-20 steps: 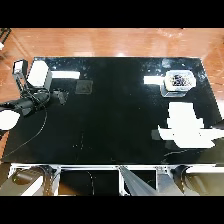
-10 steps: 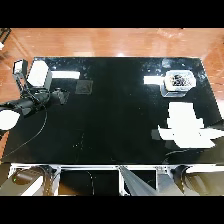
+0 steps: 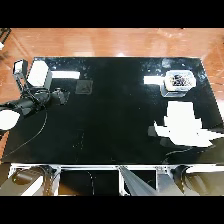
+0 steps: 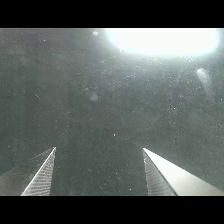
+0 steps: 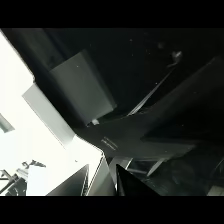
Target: Fold the box and place the chain.
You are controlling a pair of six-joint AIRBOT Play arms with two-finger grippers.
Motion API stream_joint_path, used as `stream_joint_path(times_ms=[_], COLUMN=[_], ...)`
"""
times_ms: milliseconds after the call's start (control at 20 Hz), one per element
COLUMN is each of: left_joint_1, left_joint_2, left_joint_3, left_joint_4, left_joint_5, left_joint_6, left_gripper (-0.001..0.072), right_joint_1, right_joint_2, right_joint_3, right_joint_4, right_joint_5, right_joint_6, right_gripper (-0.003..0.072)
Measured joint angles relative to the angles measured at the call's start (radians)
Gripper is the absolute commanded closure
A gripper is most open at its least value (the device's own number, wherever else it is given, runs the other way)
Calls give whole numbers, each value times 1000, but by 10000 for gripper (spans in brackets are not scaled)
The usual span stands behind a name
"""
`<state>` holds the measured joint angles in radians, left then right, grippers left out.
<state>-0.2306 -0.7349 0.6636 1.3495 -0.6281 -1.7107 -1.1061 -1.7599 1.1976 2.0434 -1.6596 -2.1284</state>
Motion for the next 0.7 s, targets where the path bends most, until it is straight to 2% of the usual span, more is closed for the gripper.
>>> stream_joint_path(times_ms=[50,450,700], left_joint_1=[0,0,0], left_joint_2=[0,0,0], left_joint_3=[0,0,0], left_joint_4=[0,1,3], left_joint_5=[0,0,0], left_joint_6=[0,0,1], left_gripper=[87,87,87], right_joint_1=[0,8,91], right_joint_2=[0,10,46], right_joint_3=[0,-3,-39], right_joint_4=[-2,8,100], right_joint_5=[-3,-20,-26], right_joint_6=[0,-20,-46], right_gripper=[654,661,661])
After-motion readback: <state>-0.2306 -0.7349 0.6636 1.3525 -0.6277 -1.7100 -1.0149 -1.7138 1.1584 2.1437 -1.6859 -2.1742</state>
